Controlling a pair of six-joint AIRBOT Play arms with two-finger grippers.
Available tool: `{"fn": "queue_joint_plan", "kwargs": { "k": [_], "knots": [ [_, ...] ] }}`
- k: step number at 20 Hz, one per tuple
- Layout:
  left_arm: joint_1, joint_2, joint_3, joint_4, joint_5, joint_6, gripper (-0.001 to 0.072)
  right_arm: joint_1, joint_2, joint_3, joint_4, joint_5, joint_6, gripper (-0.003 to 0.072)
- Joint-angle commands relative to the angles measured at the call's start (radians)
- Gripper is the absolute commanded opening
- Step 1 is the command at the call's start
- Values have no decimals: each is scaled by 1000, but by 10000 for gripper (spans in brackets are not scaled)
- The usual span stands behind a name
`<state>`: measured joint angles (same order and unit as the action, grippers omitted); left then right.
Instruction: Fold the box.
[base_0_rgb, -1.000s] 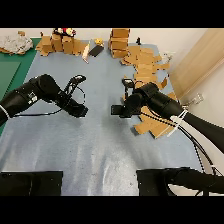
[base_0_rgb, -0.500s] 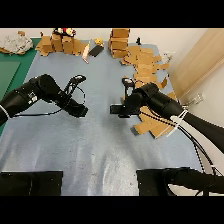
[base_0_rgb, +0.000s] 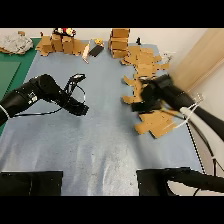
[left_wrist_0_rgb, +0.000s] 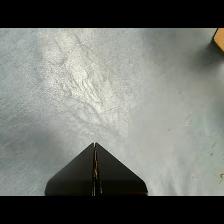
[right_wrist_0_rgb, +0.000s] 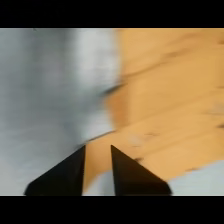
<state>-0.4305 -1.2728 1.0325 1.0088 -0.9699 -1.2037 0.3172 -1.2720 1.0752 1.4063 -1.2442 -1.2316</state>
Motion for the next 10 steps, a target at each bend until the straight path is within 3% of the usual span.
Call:
{"fn": "queue_joint_plan", "kwargs": {
  "k": [1, 6, 10],
  "knots": [
    [0, 1, 0, -22, 21, 0, 11, -290, -3, 48, -130, -27, -180, 418],
    [0, 1, 0, -21, 42, 0, 11, -694, -107, 140, -13, 103, -561, 423],
    [0, 1, 0, -22, 45, 0, 12, -842, -217, 242, 207, 92, -799, 452]
  ]
}}
